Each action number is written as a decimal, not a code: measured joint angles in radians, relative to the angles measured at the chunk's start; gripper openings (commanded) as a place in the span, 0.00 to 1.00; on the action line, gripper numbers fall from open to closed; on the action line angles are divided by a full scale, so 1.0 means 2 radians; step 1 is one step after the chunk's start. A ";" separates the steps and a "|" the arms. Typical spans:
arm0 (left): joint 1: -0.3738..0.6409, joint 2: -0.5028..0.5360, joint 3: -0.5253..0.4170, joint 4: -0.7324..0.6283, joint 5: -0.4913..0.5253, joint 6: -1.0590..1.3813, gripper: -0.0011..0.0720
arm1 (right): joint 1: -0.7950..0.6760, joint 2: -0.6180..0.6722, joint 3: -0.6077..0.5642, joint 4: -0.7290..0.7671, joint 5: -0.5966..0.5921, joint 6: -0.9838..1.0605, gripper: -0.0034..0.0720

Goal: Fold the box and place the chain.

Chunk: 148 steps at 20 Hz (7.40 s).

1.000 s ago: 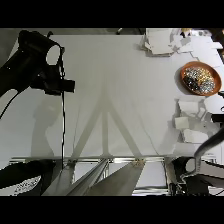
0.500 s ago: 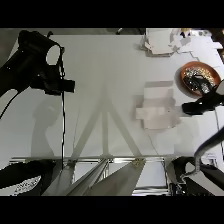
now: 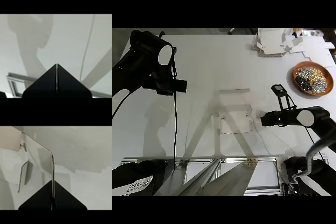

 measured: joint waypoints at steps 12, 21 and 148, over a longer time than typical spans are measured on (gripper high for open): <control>0.045 -0.015 -0.008 -0.056 0.198 0.249 0.24 | 0.042 0.004 -0.007 0.007 -0.042 0.016 0.07; 0.127 -0.026 -0.154 -0.399 0.314 0.558 0.22 | 0.043 0.004 -0.007 0.007 -0.043 0.016 0.07; 0.016 -0.072 -0.300 -0.674 0.449 1.222 0.02 | 0.043 0.011 0.102 -0.007 0.089 -0.211 0.49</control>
